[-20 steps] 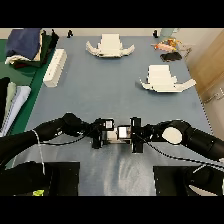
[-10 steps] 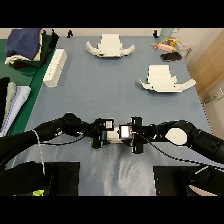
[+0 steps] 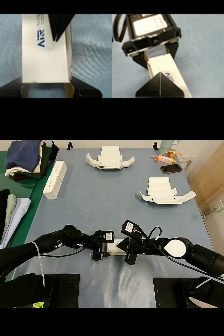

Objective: Fold the box.

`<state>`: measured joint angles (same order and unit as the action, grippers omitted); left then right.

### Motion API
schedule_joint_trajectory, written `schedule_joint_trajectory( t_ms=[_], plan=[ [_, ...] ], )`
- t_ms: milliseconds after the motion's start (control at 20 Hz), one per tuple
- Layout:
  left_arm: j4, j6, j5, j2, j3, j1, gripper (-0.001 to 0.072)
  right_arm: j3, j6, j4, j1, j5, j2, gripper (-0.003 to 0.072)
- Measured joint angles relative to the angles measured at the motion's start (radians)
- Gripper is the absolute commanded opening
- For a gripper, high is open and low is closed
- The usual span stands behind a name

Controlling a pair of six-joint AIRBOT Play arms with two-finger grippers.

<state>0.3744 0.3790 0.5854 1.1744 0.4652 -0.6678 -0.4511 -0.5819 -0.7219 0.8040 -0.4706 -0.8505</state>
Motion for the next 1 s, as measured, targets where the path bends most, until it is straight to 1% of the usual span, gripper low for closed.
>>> schedule_joint_trajectory(
  t_ms=[200,400,600,1000],
  plan=[
    [0.000,0.000,0.000,0.000,0.000,0.000,0.0446,0.065,0.043,0.155,0.000,0.052,-0.002,0.0003],
    [0.000,0.000,0.000,0.000,0.000,0.000,0.0446,0.114,0.060,0.229,0.000,0.071,-0.006,0.0003],
    [0.000,0.000,-0.001,0.000,0.000,0.000,0.0447,0.145,0.067,0.262,0.000,0.088,-0.021,0.0003],
    [0.000,0.000,-0.001,0.000,0.000,0.000,0.0447,0.158,0.070,0.270,0.000,0.106,-0.034,0.0003]
  ],
)
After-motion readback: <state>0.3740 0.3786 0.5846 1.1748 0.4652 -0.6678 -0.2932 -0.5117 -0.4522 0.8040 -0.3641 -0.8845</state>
